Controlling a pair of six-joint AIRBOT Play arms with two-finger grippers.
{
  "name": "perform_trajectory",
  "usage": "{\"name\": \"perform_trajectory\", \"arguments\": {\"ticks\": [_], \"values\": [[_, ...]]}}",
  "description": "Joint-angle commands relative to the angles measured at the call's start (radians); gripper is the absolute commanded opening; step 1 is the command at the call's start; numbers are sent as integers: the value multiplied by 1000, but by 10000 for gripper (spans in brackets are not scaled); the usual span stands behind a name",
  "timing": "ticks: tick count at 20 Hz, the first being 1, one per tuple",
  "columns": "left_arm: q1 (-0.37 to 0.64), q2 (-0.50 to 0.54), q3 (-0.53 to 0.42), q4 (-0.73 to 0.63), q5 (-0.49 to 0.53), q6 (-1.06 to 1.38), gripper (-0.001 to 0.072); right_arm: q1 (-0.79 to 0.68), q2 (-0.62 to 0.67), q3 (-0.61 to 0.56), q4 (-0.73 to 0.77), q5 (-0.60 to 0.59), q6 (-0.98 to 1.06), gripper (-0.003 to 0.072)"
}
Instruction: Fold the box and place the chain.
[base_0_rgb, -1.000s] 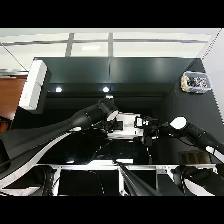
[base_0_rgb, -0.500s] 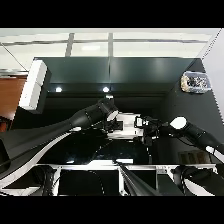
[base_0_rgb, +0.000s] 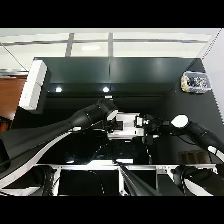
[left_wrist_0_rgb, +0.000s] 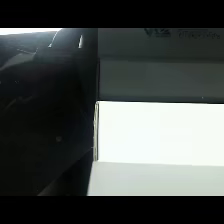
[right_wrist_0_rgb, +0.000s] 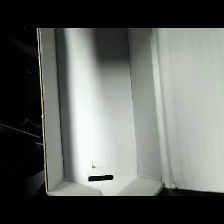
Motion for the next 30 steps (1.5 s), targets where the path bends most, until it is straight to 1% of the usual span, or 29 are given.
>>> {"name": "perform_trajectory", "arguments": {"ticks": [1,3,4,5,7,8,9,10,11,12,17,21,27,30], "values": [[5,0,0,0,-4,0,33,-7,53,23,-167,32,78,661],[5,0,0,0,-4,0,34,-18,65,23,-225,46,114,661],[5,0,0,0,-4,0,33,-26,65,23,-225,52,115,660],[5,0,0,0,-4,0,34,-27,65,23,-224,51,113,599],[5,0,0,0,-4,0,33,-27,64,23,-224,51,108,599],[5,0,0,0,-4,0,33,-27,64,23,-221,50,106,571],[5,0,0,0,-4,0,34,-27,64,23,-219,50,102,415],[5,0,0,0,-4,0,33,-27,64,23,-208,50,102,413],[5,0,0,0,-4,0,33,-27,64,23,-182,51,102,191],[5,0,0,0,-4,0,33,-27,64,23,-147,51,102,80],[5,0,0,0,-3,0,33,-26,50,9,54,83,103,77],[5,0,0,0,-1,0,33,-26,16,3,158,84,102,77],[5,0,0,0,-1,0,34,-26,-8,3,207,82,102,77],[5,0,0,0,-1,0,33,-27,-8,3,181,73,103,76]]}}
